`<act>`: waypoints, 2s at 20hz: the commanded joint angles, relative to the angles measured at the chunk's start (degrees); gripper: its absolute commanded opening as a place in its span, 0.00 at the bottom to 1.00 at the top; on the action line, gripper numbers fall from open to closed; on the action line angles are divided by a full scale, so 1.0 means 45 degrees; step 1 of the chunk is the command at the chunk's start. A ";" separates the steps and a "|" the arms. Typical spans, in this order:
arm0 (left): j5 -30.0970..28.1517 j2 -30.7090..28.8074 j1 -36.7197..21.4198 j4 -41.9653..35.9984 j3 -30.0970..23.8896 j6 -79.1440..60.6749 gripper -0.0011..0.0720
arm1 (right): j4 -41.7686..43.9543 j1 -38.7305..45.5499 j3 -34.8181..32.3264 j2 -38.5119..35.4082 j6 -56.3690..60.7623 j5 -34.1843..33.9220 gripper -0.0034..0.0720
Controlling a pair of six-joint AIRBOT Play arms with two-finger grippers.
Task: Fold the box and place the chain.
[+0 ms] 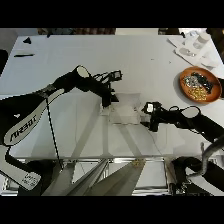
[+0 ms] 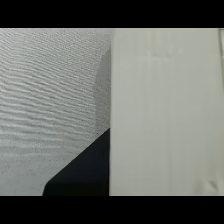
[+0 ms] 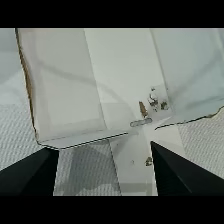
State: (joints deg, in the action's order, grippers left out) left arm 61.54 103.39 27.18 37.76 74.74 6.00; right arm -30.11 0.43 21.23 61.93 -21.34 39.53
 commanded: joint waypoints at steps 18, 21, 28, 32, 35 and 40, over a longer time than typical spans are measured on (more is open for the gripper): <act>0.0000 0.0010 0.0010 0.0005 -0.0005 0.0000 0.03 | 0.0748 0.0005 0.1015 0.0520 0.2025 -0.0223 0.88; 0.0000 0.0010 0.0010 0.0005 -0.0005 0.0000 0.03 | -0.0019 0.0267 0.2030 0.1462 0.2492 0.0772 0.88; 0.0000 0.0010 0.0010 0.0005 -0.0005 0.0000 0.03 | -0.0019 0.1044 0.3716 0.2851 0.2351 0.2846 0.88; 0.0005 0.0010 0.0010 0.0005 -0.0005 0.0000 0.03 | -0.0010 0.1044 0.4216 0.3521 0.2297 0.3376 0.88; 0.0000 0.0010 0.0010 0.0005 -0.0005 0.0000 0.03 | -0.0015 0.1044 0.4522 0.4226 0.2263 0.3769 0.88; 0.0000 0.0010 0.0010 0.0005 -0.0005 0.0000 0.03 | -0.0015 0.1049 0.5396 0.5411 0.2064 0.4702 0.88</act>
State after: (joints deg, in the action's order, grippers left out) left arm 61.32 103.39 27.18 38.17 74.74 6.09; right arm -29.85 5.19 43.33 83.37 -11.55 57.63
